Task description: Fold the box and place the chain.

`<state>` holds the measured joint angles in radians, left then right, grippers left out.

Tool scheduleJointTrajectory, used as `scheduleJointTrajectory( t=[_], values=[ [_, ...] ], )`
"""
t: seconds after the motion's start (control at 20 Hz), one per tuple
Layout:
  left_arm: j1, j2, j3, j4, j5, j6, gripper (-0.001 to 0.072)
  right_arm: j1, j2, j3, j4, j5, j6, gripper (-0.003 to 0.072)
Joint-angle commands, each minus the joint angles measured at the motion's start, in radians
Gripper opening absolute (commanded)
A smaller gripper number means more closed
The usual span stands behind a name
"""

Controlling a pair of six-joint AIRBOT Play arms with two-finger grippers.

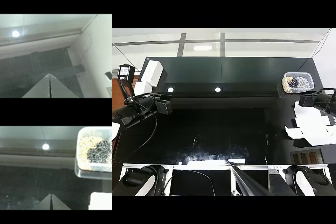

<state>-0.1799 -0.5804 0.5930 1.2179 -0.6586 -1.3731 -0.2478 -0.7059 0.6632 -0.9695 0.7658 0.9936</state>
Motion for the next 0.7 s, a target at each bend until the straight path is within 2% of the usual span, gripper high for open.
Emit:
scheduleJointTrajectory(
  t=[0.0, 0.6, 0.65],
  values=[
    [0.000, 0.001, 0.000, 0.000, 0.000, 0.000, 0.0028, 0.000, 0.001, 0.000, 0.000, 0.000, 0.000, 0.0017],
    [0.000, 0.001, 0.000, 0.000, 0.002, 0.000, 0.0028, 0.000, 0.001, 0.000, 0.000, 0.000, 0.000, 0.0017],
    [-0.001, 0.000, 0.000, 0.000, 0.036, 0.000, 0.0028, 0.000, 0.001, 0.000, 0.001, -0.002, 0.001, 0.0017]
  ],
)
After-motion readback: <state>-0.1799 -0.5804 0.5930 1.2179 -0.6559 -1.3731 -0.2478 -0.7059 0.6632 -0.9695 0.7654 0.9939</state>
